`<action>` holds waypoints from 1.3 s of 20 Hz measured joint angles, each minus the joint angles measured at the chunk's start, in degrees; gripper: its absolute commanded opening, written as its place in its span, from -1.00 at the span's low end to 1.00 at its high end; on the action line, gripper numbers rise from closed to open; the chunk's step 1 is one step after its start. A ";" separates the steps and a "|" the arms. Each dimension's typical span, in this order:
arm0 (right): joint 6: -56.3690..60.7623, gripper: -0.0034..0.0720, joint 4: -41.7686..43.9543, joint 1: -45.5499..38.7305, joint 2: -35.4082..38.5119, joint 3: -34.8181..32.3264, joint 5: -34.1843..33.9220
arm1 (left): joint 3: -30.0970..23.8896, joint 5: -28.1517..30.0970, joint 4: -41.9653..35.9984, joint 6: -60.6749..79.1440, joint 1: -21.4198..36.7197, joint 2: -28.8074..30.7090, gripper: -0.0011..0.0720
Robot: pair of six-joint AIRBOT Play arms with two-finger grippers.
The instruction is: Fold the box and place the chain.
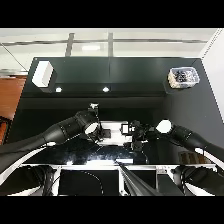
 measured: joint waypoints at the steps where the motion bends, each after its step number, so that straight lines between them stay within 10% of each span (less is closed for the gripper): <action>1: 0.02 0.51 0.00 0.00 0.00 0.00 0.00 | 0.00 0.02 -0.09 0.00 0.00 -0.07 -0.36; 6: 0.00 0.51 0.00 0.00 0.00 0.00 -0.02 | 0.00 -0.11 -0.13 0.02 0.00 -0.13 -0.86; 10: 0.00 0.51 0.02 0.00 0.00 0.00 0.00 | 0.00 -0.13 -0.13 -0.02 0.00 -0.13 -0.86; 15: 0.00 0.51 0.00 0.00 0.00 0.00 -0.02 | 0.42 0.17 -0.15 0.07 0.00 -0.17 -0.05; 19: 0.00 0.51 -0.02 0.00 0.00 0.00 -0.02 | 1.16 -0.33 0.07 0.07 0.00 -0.17 -0.04; 23: 0.00 0.51 -0.04 0.00 0.00 0.00 0.00 | 1.36 -0.90 0.68 0.07 -0.02 -0.17 -0.86; 26: 0.07 0.51 -0.02 0.00 0.00 0.00 0.00 | 1.42 -1.16 0.74 -0.07 0.00 -0.17 -0.90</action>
